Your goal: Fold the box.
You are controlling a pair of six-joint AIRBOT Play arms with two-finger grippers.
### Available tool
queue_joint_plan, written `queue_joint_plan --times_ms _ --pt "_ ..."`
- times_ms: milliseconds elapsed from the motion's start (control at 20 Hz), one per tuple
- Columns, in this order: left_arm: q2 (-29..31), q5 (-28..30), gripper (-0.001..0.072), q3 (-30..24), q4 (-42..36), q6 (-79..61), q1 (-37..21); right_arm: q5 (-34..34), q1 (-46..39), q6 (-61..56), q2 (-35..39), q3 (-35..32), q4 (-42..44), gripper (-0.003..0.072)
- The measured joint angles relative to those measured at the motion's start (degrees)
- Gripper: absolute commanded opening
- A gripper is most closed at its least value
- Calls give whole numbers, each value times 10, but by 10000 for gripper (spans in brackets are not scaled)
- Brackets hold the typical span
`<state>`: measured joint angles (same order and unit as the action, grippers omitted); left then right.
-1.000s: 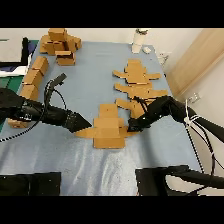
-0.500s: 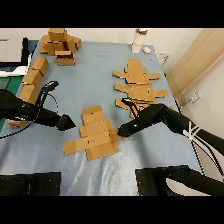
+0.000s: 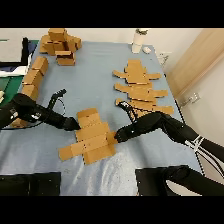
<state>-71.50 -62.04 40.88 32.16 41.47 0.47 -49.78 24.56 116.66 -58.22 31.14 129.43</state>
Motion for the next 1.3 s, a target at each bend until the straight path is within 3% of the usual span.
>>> queue_joint_plan --times_ms 300,650,700,750,900,950,1000,1100,1150,1200,1250,1300 --pt "-104 -12 616 38 -93 -79 0 4 3 -12 1 -1 0 2" --pt "-139 -68 579 58 -145 -135 0 3 3 -21 1 -1 -1 2" --pt "-144 -78 409 59 -146 -139 0 3 3 -22 1 -1 -2 3" --pt "-149 -84 358 59 -147 -144 0 3 3 -22 1 -1 -2 3" --pt "-161 -97 354 60 -153 -157 -1 3 3 -24 1 -1 -3 3" --pt "-163 -100 306 60 -157 -163 -1 4 3 -24 1 -1 -3 3" --pt "-165 -100 207 60 -158 -167 -1 4 3 -25 1 -1 -3 3" --pt "-167 -101 169 60 -164 -176 -1 5 3 -26 0 -1 -4 3" --pt "-168 -102 92 60 -166 -178 -1 6 3 -26 0 -1 -4 3" --pt "-169 -104 91 60 -168 -182 -1 7 3 -26 0 -1 -4 3" --pt "-170 -104 13 60 -170 -185 -1 7 3 -26 -1 -1 -4 3" --pt "-171 -105 13 60 -171 -190 -1 8 3 -26 -1 -1 -5 4"
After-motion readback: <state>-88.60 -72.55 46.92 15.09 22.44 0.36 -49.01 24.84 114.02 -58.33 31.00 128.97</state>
